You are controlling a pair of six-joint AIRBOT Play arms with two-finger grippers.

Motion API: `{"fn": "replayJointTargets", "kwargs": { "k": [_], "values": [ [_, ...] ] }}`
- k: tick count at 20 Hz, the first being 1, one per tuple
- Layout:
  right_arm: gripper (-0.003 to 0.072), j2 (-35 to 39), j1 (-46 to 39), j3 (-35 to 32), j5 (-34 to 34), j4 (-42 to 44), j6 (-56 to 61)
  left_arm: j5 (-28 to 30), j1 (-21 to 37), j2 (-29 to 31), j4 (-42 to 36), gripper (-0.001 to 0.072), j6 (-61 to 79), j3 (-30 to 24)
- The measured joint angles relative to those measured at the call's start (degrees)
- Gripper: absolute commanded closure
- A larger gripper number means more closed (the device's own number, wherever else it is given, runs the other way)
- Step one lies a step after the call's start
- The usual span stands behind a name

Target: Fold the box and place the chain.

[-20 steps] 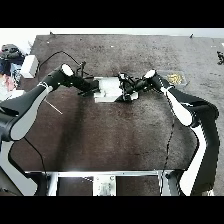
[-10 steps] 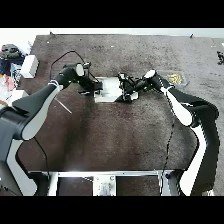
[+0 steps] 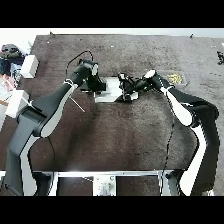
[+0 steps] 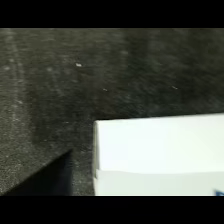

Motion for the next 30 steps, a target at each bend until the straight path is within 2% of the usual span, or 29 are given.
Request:
{"fn": "replayJointTargets", "kwargs": {
  "k": [4,5,6,7,12,13,14,15,20,24,30],
  "values": [
    [0.0242,0.00,0.00,0.00,0.00,0.00,0.02,-0.79,-0.42,-0.83,1.66,0.0477,-2.51,0.57],
    [0.0242,0.00,0.00,0.00,0.00,0.00,0.04,-0.87,-0.48,-0.92,1.90,0.0523,-3.06,0.63],
    [0.0242,0.00,0.02,0.00,0.00,0.00,0.04,-1.01,-0.48,-1.03,1.99,0.0634,-3.54,0.68],
    [0.0242,-0.02,0.02,0.00,0.00,0.00,0.04,-0.96,-0.50,-1.11,1.92,0.0696,-3.80,0.70],
    [0.0242,-0.02,0.02,0.00,0.00,0.00,0.07,-1.27,-0.50,-1.33,1.90,0.0696,-4.52,0.79],
    [0.0242,-0.02,0.02,0.00,0.00,0.00,0.04,-1.27,-0.50,-1.33,1.84,0.0530,-4.55,0.79],
    [0.0242,-0.02,0.02,0.00,0.00,0.00,0.04,-1.31,-0.50,-1.40,2.08,0.0257,-4.50,0.79],
    [0.0242,-0.02,0.02,0.00,0.00,0.00,0.00,-1.55,-0.46,-1.46,2.12,0.0204,-4.07,0.72],
    [0.0242,-0.02,0.02,0.00,0.00,0.00,-0.02,-0.92,-0.59,-0.96,0.28,0.0203,1.14,1.62],
    [0.0242,-0.02,0.02,0.00,0.00,0.00,-0.02,-3.52,-0.46,-0.63,0.17,0.0203,6.97,2.47],
    [0.0242,-0.02,0.02,0.00,0.00,0.00,0.00,-3.93,-0.44,3.85,1.22,0.0203,16.85,2.78]
  ]
}}
